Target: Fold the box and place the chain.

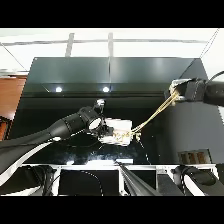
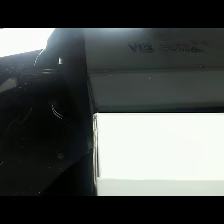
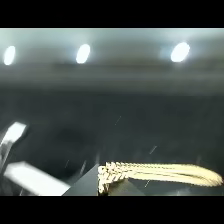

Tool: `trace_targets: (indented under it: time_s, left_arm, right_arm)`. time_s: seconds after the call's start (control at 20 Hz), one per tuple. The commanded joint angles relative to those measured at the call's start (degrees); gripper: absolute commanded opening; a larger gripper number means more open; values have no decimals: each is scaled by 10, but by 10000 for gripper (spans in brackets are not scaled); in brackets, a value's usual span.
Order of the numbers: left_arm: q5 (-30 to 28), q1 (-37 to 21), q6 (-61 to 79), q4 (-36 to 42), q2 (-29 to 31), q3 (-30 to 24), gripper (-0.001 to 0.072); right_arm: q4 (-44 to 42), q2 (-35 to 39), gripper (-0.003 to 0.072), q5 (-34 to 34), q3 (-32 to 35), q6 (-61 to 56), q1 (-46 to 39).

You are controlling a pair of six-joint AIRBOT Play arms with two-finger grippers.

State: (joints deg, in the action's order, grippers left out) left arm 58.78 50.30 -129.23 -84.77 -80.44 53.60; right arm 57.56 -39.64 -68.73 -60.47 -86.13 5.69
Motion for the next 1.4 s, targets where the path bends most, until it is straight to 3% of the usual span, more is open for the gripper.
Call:
trace_targets:
  time_s: [0.0, 0.2, 0.45, 0.75, 1.15, 1.25, 1.3, 1.35]
  left_arm:
    - [0, 0, 0, 0, 0, 0, 30]
    - [0, 0, 0, 0, 0, 0, 30]
    - [-1, 0, 0, 0, 0, 0, 30]
    - [-1, 0, 0, 0, 0, 0, 30]
    - [-1, 0, 0, 0, 0, 0, 30]
    - [-1, 0, 0, 0, 0, 0, 30]
    - [-1, 0, 0, 0, 0, 0, 30]
    - [-1, 0, 0, 0, 0, 0, 30]
  right_arm:
    - [-10, 7, 8, -89, -1, 0, 59]
    - [-38, 4, 7, -83, 43, 0, 125]
    - [-119, -10, 7, 12, 123, 1, 193]
    - [-210, -54, 7, 77, 137, 45, 238]
    - [-150, -113, 10, 85, 176, 50, 239]
    - [-132, -127, 72, 103, 198, 50, 239]
    - [-112, -131, 353, 102, 198, 50, 238]
    - [-96, -130, 397, 95, 198, 50, 228]
